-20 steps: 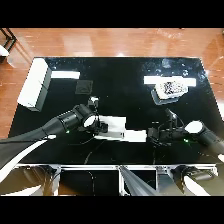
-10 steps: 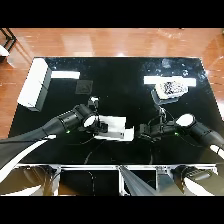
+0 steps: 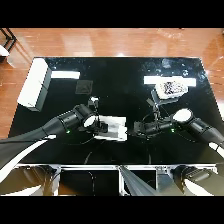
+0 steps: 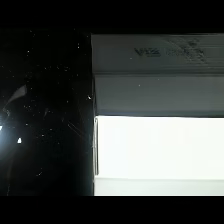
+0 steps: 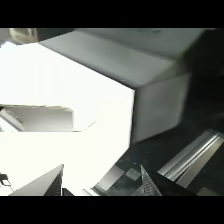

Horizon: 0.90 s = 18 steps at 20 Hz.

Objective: Fold the box and place the chain.

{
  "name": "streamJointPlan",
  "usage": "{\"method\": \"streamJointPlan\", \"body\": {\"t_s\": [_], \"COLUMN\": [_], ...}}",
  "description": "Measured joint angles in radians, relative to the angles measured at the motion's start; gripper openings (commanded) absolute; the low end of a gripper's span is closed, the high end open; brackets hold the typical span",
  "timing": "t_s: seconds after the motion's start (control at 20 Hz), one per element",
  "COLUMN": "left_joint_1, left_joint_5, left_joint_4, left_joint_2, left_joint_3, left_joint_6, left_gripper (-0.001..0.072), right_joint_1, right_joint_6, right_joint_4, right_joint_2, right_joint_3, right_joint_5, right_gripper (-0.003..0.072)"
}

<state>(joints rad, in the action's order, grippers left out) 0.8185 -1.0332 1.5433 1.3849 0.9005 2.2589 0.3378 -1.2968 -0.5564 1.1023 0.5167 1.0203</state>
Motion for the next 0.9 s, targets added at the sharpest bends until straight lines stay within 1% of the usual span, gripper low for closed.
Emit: {"method": "streamJointPlan", "body": {"t_s": [0.4, 0.55, 0.65, 0.75, 0.9], "left_joint_1": [0.0, 0.0, 0.0, 0.0, 0.0], "left_joint_5": [0.0, 0.0, 0.0, 0.0, 0.0], "left_joint_4": [0.0, 0.0, 0.0, 0.0, 0.001], "left_joint_2": [0.0, 0.0, 0.0, 0.0, 0.0], "left_joint_3": [0.0, 0.0, 0.0, 0.0, 0.0], "left_joint_6": [0.0, 0.0, 0.0, 0.0, 0.0], "left_gripper": [0.0026, 0.0026, 0.0027, 0.0027, 0.0027], "right_joint_1": [0.091, 0.128, 0.167, 0.21, 0.258], "right_joint_6": [-0.047, -0.085, -0.134, -0.218, -0.352], "right_joint_4": [0.021, 0.019, -0.01, -0.074, -0.178], "right_joint_2": [0.0, 0.002, 0.003, 0.005, 0.008], "right_joint_3": [0.014, 0.015, 0.018, 0.026, 0.049], "right_joint_5": [-0.076, -0.126, -0.167, -0.221, -0.271], "right_gripper": [0.0575, 0.0575, 0.0574, 0.0574, 0.0574]}}
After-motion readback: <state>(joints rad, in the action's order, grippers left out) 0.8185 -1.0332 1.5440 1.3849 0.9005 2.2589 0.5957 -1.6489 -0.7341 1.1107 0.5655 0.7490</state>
